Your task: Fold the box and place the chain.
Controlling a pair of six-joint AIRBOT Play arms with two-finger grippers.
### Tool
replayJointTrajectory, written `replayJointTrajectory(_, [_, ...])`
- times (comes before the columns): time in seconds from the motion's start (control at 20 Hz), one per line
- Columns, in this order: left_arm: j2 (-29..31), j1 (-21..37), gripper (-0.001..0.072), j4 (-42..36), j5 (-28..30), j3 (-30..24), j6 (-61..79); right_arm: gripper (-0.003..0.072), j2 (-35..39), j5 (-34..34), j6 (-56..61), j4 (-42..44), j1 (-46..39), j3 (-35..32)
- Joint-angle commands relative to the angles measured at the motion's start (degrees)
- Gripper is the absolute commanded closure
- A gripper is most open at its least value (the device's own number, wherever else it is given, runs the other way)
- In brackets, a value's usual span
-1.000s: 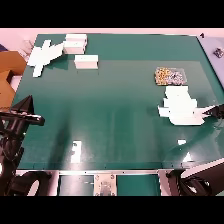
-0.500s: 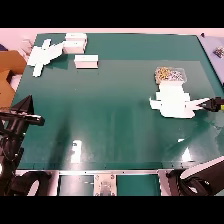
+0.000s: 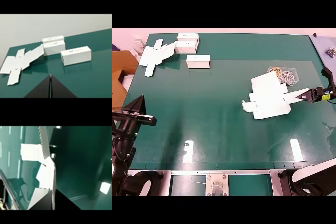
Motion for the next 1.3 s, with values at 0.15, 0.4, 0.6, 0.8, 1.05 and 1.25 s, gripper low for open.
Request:
replayJointTrajectory(0.15, [0.0, 0.0, 0.0691, 0.0, 0.0, 0.0, 0.0, 0.0679, 8.7, -8.1, -5.8, 5.9, 5.3, -14.8])
replayJointTrajectory(0.4, [0.0, 0.0, 0.0690, 0.0, 0.0, 0.0, 0.0, 0.0680, 10.0, -16.1, -7.3, 11.0, 13.2, -22.9])
replayJointTrajectory(0.6, [0.0, 0.0, 0.0691, 0.0, 0.0, 0.0, 0.0, 0.0680, 10.5, -22.6, -10.2, 17.5, 20.9, -29.3])
replayJointTrajectory(0.8, [0.0, 0.0, 0.0691, 0.0, 0.0, 0.0, 0.0, 0.0680, 10.7, -33.0, -11.8, 21.0, 30.4, -32.4])
replayJointTrajectory(1.05, [0.0, 0.0, 0.0691, 0.0, 0.0, 0.0, 0.0, 0.0680, 10.7, -44.8, -13.1, 21.6, 34.9, -32.3])
replayJointTrajectory(1.25, [0.0, 0.0, 0.0690, 0.0, 0.0, 0.0, 0.0, 0.0680, 10.7, -46.3, -13.2, 22.5, 34.9, -32.3])
